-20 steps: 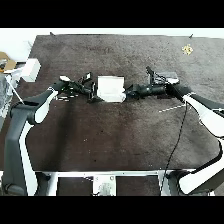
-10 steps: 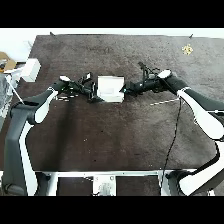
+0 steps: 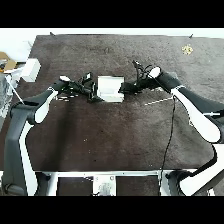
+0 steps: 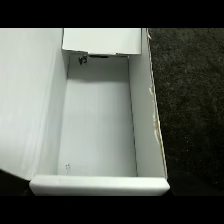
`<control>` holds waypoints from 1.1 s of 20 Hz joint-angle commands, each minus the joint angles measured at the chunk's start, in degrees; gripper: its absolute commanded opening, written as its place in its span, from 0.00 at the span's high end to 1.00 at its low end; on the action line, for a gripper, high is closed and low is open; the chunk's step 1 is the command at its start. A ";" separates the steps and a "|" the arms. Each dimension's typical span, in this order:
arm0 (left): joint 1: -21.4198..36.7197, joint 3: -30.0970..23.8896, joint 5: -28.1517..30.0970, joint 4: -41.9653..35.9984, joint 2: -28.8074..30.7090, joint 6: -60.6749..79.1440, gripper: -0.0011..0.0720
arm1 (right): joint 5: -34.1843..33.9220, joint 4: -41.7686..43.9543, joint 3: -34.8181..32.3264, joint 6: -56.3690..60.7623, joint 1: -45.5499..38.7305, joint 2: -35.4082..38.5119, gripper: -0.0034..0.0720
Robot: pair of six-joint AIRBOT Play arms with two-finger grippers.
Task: Fold the box and place the chain.
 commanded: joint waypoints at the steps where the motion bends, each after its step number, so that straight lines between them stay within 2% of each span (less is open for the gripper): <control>1: 0.07 0.04 0.00 0.00 -0.04 0.00 0.44 | -0.04 -11.61 2.23 9.29 2.86 -0.04 0.38; 5: 0.07 0.04 0.00 0.00 -0.04 0.00 0.44 | 8.68 -25.16 9.79 18.97 6.82 -2.73 0.38; 10: 0.07 0.04 0.02 0.00 -0.04 0.00 0.44 | 20.39 -35.34 21.59 26.38 10.25 -10.19 0.38; 12: 0.07 0.04 0.00 0.00 -0.04 0.00 0.44 | 20.26 -35.54 22.29 28.26 10.75 -11.02 0.38; 14: 0.07 0.04 0.00 0.00 -0.04 0.00 0.44 | 19.98 -35.76 22.32 29.73 11.58 -11.39 0.55; 22: 0.07 0.04 0.00 0.00 -0.04 0.00 0.44 | 19.80 -39.58 22.29 37.53 12.90 -12.28 0.55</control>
